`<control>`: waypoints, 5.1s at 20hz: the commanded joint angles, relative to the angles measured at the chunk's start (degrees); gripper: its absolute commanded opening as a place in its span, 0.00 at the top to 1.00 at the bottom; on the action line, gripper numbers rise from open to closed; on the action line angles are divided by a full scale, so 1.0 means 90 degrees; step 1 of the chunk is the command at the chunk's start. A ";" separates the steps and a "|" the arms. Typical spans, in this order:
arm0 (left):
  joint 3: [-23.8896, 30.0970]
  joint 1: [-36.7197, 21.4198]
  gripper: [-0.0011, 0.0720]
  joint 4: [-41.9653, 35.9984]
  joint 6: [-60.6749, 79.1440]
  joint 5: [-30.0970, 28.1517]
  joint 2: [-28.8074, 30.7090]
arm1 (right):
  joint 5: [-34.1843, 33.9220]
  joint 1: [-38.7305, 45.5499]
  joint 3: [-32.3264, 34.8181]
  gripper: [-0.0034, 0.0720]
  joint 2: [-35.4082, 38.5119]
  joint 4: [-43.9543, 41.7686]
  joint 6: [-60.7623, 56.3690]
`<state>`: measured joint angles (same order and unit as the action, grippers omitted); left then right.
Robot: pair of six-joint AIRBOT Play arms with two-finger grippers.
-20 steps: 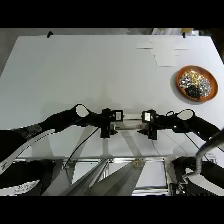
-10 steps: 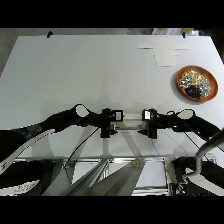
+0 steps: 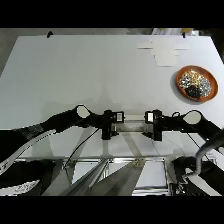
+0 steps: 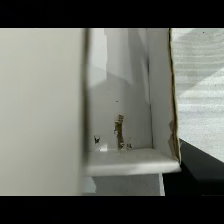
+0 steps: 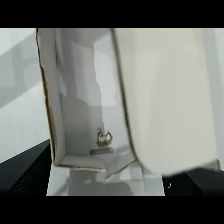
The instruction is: Fold the box and place the chain.
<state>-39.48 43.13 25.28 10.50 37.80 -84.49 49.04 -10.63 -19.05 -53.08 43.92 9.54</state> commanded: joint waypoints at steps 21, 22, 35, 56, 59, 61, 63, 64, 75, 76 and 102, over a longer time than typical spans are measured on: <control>-0.0002 -0.0007 0.70 0.0007 -0.0005 -0.0034 0.0005 | -0.2375 -0.0556 0.0015 0.93 0.0600 -0.1243 -0.1435; -0.0002 -0.0007 0.70 0.0010 -0.0005 -0.0032 0.0005 | -0.2526 -0.0556 0.0015 0.94 0.0342 -0.1234 -0.1566; -0.0002 -0.0007 0.70 0.0007 -0.0005 -0.0032 0.0005 | -0.1511 -0.0554 -0.0022 0.94 0.1610 -0.0002 -0.2161; -0.0002 -0.0007 0.70 0.0010 -0.0005 -0.0032 0.0005 | -0.0002 -0.0221 -0.0019 0.85 0.0138 0.0682 0.0226; -0.0002 -0.0007 0.70 0.0007 -0.0005 -0.0032 0.0005 | -0.0051 -0.0221 -0.0017 0.90 0.0126 0.0160 0.0537; -0.0002 -0.0007 0.70 0.0007 -0.0005 -0.0032 0.0005 | -0.0053 -0.0221 -0.0007 0.90 0.0083 0.0029 0.0651; -0.0002 -0.0007 0.70 0.0010 -0.0005 -0.0032 0.0005 | -0.0073 -0.0221 0.0051 0.90 -0.0007 -0.0138 0.0746; -0.0002 -0.0007 0.70 0.0007 -0.0005 -0.0032 0.0005 | -0.0070 -0.0221 0.0066 0.90 -0.0097 -0.0287 0.0891; -0.0002 -0.0007 0.70 0.0007 -0.0005 -0.0032 0.0005 | -0.0165 -0.0437 0.0068 0.50 -0.0544 -0.0347 0.0559; -0.0002 -0.0007 0.70 0.0007 -0.0005 -0.0032 0.0005 | -0.0165 -0.0437 0.0068 0.51 -0.0435 -0.0109 0.0231; -0.0002 -0.0007 0.70 0.0010 -0.0005 -0.0032 0.0005 | 0.0505 0.1275 -0.0051 0.94 -0.0221 0.1474 -0.8507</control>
<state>-39.48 43.11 25.32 10.44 37.54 -84.47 49.28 0.49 -19.53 -51.62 62.35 -67.07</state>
